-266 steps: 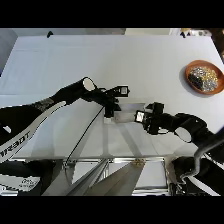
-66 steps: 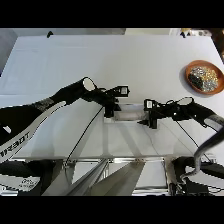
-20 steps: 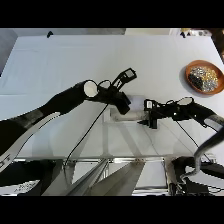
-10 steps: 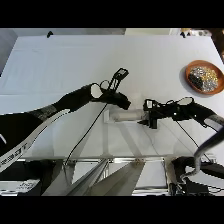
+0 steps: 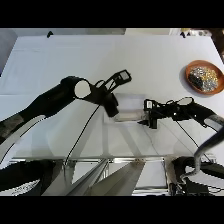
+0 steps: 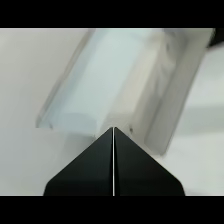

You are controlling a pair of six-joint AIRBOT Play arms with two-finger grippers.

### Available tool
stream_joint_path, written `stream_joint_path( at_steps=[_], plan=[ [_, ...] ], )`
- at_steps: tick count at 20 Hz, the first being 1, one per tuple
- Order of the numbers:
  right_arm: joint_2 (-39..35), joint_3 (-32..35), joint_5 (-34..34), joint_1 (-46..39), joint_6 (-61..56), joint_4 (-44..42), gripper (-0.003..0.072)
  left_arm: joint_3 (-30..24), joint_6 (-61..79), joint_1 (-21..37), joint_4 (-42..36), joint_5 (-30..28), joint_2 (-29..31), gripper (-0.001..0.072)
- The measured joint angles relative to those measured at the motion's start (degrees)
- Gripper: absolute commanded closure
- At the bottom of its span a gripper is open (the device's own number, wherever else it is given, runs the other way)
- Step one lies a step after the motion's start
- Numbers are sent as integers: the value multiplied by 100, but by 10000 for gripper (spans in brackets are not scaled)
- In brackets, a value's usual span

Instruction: Fold the box and place the chain.

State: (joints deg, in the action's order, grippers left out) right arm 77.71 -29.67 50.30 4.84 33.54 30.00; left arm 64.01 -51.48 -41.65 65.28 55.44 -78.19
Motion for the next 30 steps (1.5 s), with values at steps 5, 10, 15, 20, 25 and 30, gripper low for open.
stream_joint_path(
  at_steps=[5, 10, 15, 20, 25, 30],
  plan=[
    [0, 0, 0, 0, -2, 0, 391, 0, 507, -33, 144, 439, -116, 702],
    [0, 0, 2, 0, -2, -2, 391, 0, 723, -44, 149, 590, -439, 703],
    [0, 0, 2, 0, -2, -2, 391, -55, 817, 96, 584, 1034, -540, 697],
    [0, 0, 2, 0, -2, -2, 391, -433, 1740, 282, 776, 1287, -557, 568],
    [0, 0, 2, 0, -4, -4, 391, -544, 2164, 409, 400, 560, -481, 265],
    [0, 0, -2, 0, -9, -13, 391, -566, 2339, 442, 157, -122, -466, 266]
  ],
)
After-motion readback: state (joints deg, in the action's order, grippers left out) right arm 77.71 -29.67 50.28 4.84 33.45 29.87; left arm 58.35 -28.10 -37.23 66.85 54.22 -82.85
